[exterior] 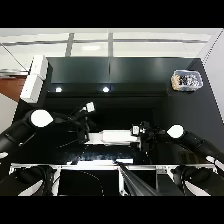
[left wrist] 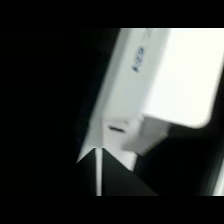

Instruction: Fold the box and place the chain.

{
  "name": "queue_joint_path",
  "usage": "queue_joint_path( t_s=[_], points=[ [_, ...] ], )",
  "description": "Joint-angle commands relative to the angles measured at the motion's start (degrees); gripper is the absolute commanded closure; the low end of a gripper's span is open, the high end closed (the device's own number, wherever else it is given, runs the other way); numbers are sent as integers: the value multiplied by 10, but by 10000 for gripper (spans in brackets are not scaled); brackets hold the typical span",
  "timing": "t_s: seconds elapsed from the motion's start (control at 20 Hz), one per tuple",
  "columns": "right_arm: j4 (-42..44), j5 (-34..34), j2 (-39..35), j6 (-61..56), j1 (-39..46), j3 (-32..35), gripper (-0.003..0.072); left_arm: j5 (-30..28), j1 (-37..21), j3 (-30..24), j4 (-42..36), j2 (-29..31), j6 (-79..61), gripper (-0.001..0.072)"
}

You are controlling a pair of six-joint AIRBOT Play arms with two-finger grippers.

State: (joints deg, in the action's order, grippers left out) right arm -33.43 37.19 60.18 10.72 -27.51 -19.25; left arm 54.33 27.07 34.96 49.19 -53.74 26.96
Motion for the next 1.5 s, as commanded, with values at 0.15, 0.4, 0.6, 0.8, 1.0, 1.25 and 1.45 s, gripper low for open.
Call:
queue_joint_path(
  t_s=[0.15,0.4,0.6,0.8,1.0,1.25,1.45],
  points=[
    [0,0,0,0,0,0,153,141,13,-41,-42,19,181,684],
    [0,0,0,0,0,0,153,-153,107,-87,-226,19,148,682],
    [0,-1,0,0,0,0,153,-350,117,-86,-259,3,148,680],
    [2,-2,0,0,0,0,153,-383,118,-86,-256,-52,144,681],
    [2,-2,0,-1,0,0,153,-371,139,-86,-257,-99,120,681],
    [2,-4,0,-3,0,0,153,-363,139,-86,-252,-108,120,681],
    [2,-4,0,-3,0,0,153,-356,139,-73,-132,-85,120,651]
  ],
)
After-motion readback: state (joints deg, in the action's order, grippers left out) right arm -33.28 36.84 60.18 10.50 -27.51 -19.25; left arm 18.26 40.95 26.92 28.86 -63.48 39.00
